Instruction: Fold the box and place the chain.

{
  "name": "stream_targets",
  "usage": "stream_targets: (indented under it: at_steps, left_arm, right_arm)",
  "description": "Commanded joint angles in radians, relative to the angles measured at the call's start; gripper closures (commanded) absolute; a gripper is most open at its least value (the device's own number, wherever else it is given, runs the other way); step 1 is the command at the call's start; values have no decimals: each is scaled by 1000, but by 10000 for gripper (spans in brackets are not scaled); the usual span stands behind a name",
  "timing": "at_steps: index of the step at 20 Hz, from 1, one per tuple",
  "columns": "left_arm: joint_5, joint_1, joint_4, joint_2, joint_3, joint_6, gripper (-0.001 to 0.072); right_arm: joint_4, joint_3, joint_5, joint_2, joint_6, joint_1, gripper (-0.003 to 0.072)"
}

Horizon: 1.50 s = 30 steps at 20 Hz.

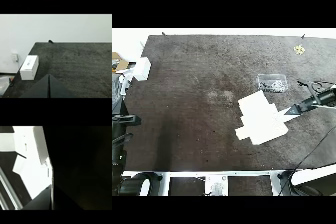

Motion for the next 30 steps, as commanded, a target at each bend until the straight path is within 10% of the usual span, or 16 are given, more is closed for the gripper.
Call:
stream_targets:
  at_steps: [1, 5, 12, 23, 25, 30]
  left_arm:
    - [0, 1, 0, 1, 0, 0, 698]
    - [20, 2, 7, 1, 0, 10, 697]
    - [62, 2, 8, 1, 1, 12, 698]
    - [-70, 2, 4, 1, 5, -16, 695]
    - [-121, 2, -3, 0, 14, -23, 257]
    - [-382, 2, -8, -241, 180, -38, 262]
  right_arm:
    - [285, -225, -209, 135, -3, 92, 687]
    - [592, -367, -425, 220, 26, 285, 688]
    - [644, -367, -844, 220, 64, 565, 687]
    - [647, -240, -946, 74, 16, 686, 687]
    - [651, -246, -953, 72, -7, 686, 687]
    - [690, -256, -988, 72, -51, 687, 687]
